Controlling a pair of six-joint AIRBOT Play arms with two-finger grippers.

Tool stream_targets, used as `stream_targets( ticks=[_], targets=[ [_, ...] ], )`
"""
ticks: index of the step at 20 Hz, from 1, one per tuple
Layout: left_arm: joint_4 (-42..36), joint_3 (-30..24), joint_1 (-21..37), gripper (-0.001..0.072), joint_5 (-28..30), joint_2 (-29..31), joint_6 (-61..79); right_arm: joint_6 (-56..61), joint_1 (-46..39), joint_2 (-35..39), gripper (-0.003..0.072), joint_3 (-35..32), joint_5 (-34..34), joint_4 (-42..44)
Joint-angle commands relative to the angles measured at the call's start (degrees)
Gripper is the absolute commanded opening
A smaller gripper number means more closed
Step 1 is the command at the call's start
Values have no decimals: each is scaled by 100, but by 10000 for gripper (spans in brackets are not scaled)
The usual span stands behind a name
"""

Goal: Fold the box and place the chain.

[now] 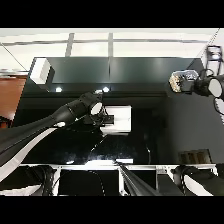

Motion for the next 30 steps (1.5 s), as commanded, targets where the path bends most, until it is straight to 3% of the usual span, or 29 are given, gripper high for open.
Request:
stream_targets(
  ticks=[1,2,3,6,9,12,14,16,21,22,23,27,30],
  targets=[
    [-9,2,4,29,50,2,20,297,-1104,-531,432,-177,-1001,597],
    [-9,2,0,29,48,2,20,282,-1259,-761,653,-155,-1228,885],
    [-9,2,0,29,28,4,20,44,-1381,-1071,696,-20,-1368,1241],
    [-7,2,0,29,-118,2,20,-844,-1561,-2177,692,979,-1115,1873],
    [-7,2,0,29,-313,2,20,-938,-1543,-3285,692,2267,-546,1906],
    [-9,2,0,29,-315,2,17,-1187,-1543,-4030,684,3115,-254,2140],
    [-9,2,0,29,-264,2,17,-1185,-1545,-4310,649,3368,-170,2118],
    [-9,2,0,29,-249,2,17,-1187,-1545,-4448,483,3392,-254,2055],
    [-28,2,0,29,-249,4,17,-1187,-1545,-4634,466,3394,-527,1821],
    [-28,2,0,29,-249,2,17,-1191,-1545,-4634,238,3427,-509,1818],
    [-28,2,0,29,-249,2,17,-1246,-1545,-4634,73,3506,-404,1821],
    [-28,2,0,29,-247,2,17,-1952,-1543,-4509,19,4135,544,1821],
    [-28,2,0,29,-247,2,17,-2483,-1543,-3877,19,4229,964,1838]
  ],
)
